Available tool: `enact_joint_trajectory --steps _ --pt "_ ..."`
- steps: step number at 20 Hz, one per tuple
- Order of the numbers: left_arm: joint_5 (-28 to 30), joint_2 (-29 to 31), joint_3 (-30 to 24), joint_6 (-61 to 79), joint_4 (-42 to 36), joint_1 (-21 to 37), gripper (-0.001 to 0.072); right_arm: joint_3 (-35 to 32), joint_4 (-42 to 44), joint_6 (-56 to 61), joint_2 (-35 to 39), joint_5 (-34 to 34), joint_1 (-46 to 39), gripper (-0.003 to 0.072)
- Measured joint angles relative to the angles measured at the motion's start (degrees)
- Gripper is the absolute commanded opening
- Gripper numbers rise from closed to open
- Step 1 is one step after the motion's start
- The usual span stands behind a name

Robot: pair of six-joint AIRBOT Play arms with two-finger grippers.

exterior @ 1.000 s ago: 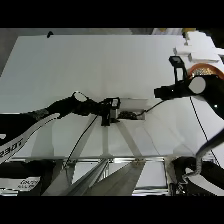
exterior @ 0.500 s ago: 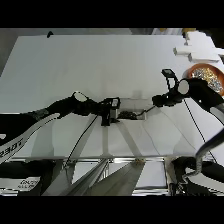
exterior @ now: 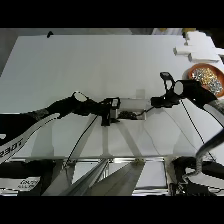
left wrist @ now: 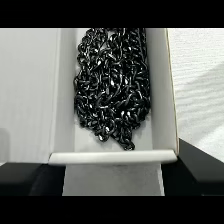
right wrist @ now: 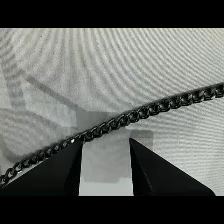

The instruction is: Fold the box and place the chain.

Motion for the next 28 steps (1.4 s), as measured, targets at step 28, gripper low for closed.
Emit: enact_joint_trajectory --steps 28 --pt "0.0 0.0 0.0 0.0 0.0 0.0 0.0039 -0.2 15.7 -7.7 32.5 12.0 15.8 0.0013"
